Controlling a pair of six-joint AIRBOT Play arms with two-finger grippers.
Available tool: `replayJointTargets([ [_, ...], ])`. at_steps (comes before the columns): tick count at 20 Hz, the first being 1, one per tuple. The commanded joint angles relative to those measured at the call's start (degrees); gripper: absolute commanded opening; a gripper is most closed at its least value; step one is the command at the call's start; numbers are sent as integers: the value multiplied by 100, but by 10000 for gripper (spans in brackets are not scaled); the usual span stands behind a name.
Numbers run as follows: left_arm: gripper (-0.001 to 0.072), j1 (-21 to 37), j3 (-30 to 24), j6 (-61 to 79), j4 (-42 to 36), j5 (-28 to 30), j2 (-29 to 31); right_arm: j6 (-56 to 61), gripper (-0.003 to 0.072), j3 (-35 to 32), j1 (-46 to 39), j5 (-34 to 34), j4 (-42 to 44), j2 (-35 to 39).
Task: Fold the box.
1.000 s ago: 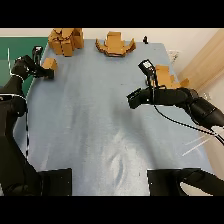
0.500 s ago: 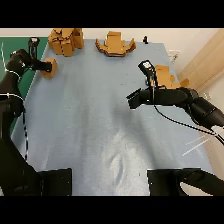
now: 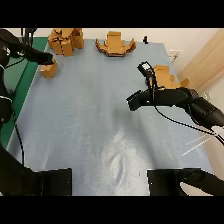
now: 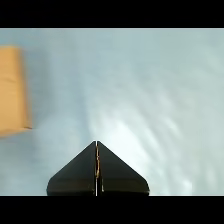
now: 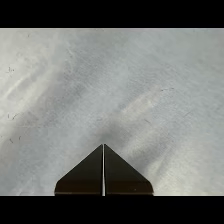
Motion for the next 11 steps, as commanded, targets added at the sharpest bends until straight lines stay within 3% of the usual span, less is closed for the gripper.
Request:
replayJointTargets([
  [1,8,-389,-813,675,-920,-1169,1029,0,10,-2,2,-358,87,0],
  [5,12,-1213,-3123,1104,-734,317,3189,-2,10,-2,2,-590,66,0],
  [8,17,-1506,-4736,1102,-734,903,4354,-2,10,-2,2,-590,66,0],
  [11,18,-1493,-5342,999,-756,793,4734,-2,9,-2,2,-590,66,0],
])
